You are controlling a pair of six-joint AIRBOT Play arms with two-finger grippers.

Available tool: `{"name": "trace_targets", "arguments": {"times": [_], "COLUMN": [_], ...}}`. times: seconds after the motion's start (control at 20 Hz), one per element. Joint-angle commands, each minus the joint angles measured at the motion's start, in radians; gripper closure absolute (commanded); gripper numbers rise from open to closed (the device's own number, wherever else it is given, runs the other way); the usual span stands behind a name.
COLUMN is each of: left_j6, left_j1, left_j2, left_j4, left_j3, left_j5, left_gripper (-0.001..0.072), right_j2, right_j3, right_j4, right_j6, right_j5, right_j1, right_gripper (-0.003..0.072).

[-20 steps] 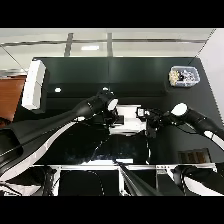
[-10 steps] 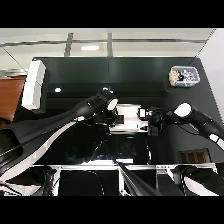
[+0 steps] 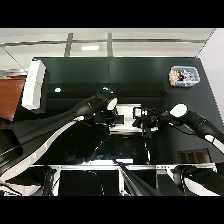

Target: Fold the box and place the chain.

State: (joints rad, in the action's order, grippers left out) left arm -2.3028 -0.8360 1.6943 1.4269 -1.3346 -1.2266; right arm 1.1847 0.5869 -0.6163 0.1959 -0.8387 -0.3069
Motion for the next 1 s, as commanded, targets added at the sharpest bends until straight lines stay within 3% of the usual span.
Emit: {"name": "trace_targets", "arguments": {"times": [0.0, 0.05, 0.1, 0.15, 0.25, 0.3, 0.4, 0.45, 0.5, 0.55, 0.6, 0.65, 0.7, 0.75, 0.9, 0.95], "left_j6": [-0.001, -0.001, -0.001, -0.001, -0.001, -0.001, -0.001, -0.001, -0.001, -0.001, -0.001, -0.001, -0.001, -0.001, -0.001, -0.001], "left_j1": [0.001, 0.001, 0.001, 0.001, 0.001, 0.001, 0.001, 0.001, 0.001, 0.001, 0.001, 0.001, 0.001, 0.001, 0.001, 0.001], "left_j2": [0.0, 0.0, 0.0, 0.0, 0.0, 0.0, 0.0, 0.0, 0.0, 0.0, 0.0, 0.0, 0.0, 0.0, 0.0, 0.0], "left_j4": [0.0, 0.001, 0.0, 0.0, 0.001, 0.001, 0.001, 0.001, 0.0, 0.001, 0.0, 0.0, 0.0, 0.0, 0.001, 0.001], "left_j3": [0.0, 0.0, 0.0, 0.0, 0.0, 0.0, 0.0, 0.0, 0.0, 0.0, 0.0, 0.0, 0.0, 0.0, 0.0, 0.0], "left_j5": [0.0, 0.0, 0.0, 0.0, 0.0, 0.0, 0.0, 0.0, 0.0, 0.0, 0.0, 0.0, 0.0, 0.0, 0.0, 0.0], "left_gripper": [0.0683, 0.0683, 0.0683, 0.0683, 0.0683, 0.0683, 0.0683, 0.0683, 0.0683, 0.0683, 0.0683, 0.0683, 0.0683, 0.0683, 0.0683, 0.0683], "right_j2": [0.014, 0.014, 0.014, 0.014, 0.014, 0.014, 0.014, 0.014, 0.014, 0.014, 0.014, 0.014, 0.014, 0.014, -0.023, -0.06], "right_j3": [0.0, 0.0, 0.0, 0.0, 0.0, 0.0, 0.0, 0.0, 0.0, 0.0, 0.0, 0.0, 0.0, 0.0, 0.0, 0.003], "right_j4": [0.038, 0.039, 0.039, 0.037, 0.037, 0.035, 0.013, 0.013, 0.013, 0.013, 0.012, 0.014, 0.013, 0.01, -0.048, -0.099], "right_j6": [-0.051, -0.065, -0.077, -0.09, -0.111, -0.116, -0.126, -0.128, -0.128, -0.129, -0.129, -0.129, -0.133, -0.141, -0.223, -0.29], "right_j5": [0.058, 0.057, 0.058, 0.056, 0.055, 0.054, 0.05, 0.05, 0.05, 0.05, 0.049, 0.05, 0.055, 0.055, 0.049, 0.036], "right_j1": [-0.021, -0.017, -0.017, -0.017, -0.017, -0.017, -0.017, -0.017, -0.017, -0.017, -0.017, -0.017, -0.017, -0.017, -0.017, -0.017], "right_gripper": [0.0651, 0.0605, 0.0388, 0.0278, 0.0274, 0.0277, 0.0538, 0.0448, 0.0405, 0.0407, 0.0477, 0.0471, 0.0308, 0.0291, 0.0615, 0.0674]}}
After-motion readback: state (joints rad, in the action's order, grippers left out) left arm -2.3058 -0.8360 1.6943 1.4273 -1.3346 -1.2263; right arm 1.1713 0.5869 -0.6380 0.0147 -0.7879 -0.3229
